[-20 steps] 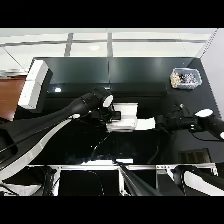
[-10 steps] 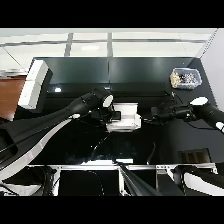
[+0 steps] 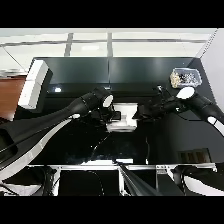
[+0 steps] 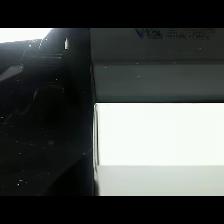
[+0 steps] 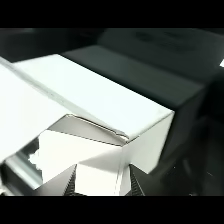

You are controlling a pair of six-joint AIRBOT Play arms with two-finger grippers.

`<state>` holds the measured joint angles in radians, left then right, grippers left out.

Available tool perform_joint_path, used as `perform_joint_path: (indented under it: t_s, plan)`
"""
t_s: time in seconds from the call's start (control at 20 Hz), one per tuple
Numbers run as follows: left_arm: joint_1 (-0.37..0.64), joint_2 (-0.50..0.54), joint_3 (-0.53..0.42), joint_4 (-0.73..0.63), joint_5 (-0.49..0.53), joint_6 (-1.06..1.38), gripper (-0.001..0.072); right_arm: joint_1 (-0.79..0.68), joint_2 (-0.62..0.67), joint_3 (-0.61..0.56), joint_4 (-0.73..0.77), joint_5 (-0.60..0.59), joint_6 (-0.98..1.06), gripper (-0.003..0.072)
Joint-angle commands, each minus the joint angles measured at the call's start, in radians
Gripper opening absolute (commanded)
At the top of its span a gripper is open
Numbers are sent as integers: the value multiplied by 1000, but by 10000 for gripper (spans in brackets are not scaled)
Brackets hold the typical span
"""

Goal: Fold the box and place the chain.

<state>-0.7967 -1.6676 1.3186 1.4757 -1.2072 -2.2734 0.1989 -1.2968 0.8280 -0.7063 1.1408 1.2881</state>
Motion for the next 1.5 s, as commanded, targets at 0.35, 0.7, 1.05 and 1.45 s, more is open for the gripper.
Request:
perform_joint_path:
  t_s: [0.35, 0.7, 1.05, 1.45]
  plan:
    - [0, 0, 0, 0, 2, 0, 26, 251, -40, 60, -375, -155, 434, 366]
    - [0, 0, 0, 0, 1, 0, 26, 378, -127, 209, -681, -36, 748, 304]
    - [0, 0, 0, 0, 0, 0, 26, 397, -144, 213, -713, 27, 819, 237]
    - [0, 0, 0, 0, -1, 0, 26, 397, -164, 213, -708, 25, 854, 236]
